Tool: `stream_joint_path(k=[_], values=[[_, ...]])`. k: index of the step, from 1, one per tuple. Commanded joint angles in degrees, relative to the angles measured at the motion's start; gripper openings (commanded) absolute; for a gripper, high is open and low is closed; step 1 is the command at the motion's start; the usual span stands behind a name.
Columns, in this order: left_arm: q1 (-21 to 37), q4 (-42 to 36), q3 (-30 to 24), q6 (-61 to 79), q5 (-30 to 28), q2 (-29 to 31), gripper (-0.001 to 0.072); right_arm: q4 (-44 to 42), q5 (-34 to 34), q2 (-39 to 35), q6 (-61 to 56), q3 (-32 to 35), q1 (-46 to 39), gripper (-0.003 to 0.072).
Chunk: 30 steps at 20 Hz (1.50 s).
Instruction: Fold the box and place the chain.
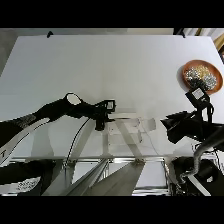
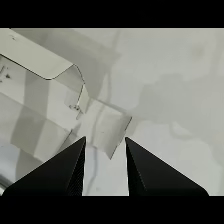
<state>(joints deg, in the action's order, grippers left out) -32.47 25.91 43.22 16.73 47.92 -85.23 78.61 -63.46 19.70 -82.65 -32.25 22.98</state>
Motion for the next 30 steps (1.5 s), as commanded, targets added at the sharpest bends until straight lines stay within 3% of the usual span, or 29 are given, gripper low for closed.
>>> stream_joint_path(k=[1,8,9,10,11,17,21,25,26,27,28,30], values=[[0.0,-0.2,0.0,0.0,-0.1,0.0,0.0011,-0.6,0.0,0.0,0.2,0.0,0.0,0.0281],[0.0,-0.2,0.0,-0.1,-0.1,0.0,0.0011,-0.6,0.0,0.0,3.2,0.0,0.0,0.0275],[0.0,-0.2,0.0,0.0,-0.1,0.0,0.0011,-0.6,0.0,0.0,5.3,0.0,0.0,0.0228],[0.0,-0.2,0.0,-0.1,-0.1,0.0,0.0011,-0.6,-0.3,0.0,8.4,0.0,0.0,0.0089],[0.0,-0.2,0.0,-0.1,-0.1,0.0,0.0011,-1.1,-0.6,0.0,11.1,0.0,0.0,0.0013],[0.0,-0.2,0.0,0.0,-0.1,0.0,0.0011,-20.9,-1.4,2.5,35.7,4.8,0.0,0.0014],[0.0,-0.2,0.0,-0.1,-0.1,0.0,0.0011,-12.1,-9.0,10.6,45.5,8.4,0.0,0.0015],[0.0,-0.2,0.0,-0.1,-0.1,0.0,0.0011,-14.0,-3.4,15.0,45.7,8.4,0.0,0.0018],[0.0,-0.2,0.0,-0.1,-0.1,0.0,0.0011,-13.9,-2.0,15.4,45.7,8.5,0.1,0.0179],[0.0,-0.2,0.0,-0.1,-0.1,0.0,0.0011,-13.0,0.3,15.4,45.7,9.0,0.4,0.0525],[0.0,-0.2,0.0,0.0,-0.1,0.0,0.0011,-10.7,3.2,15.2,45.8,9.7,1.5,0.0719],[0.0,-0.2,0.0,-0.1,-0.1,0.0,0.0011,-3.6,7.9,14.6,47.7,11.7,5.4,0.0704]])
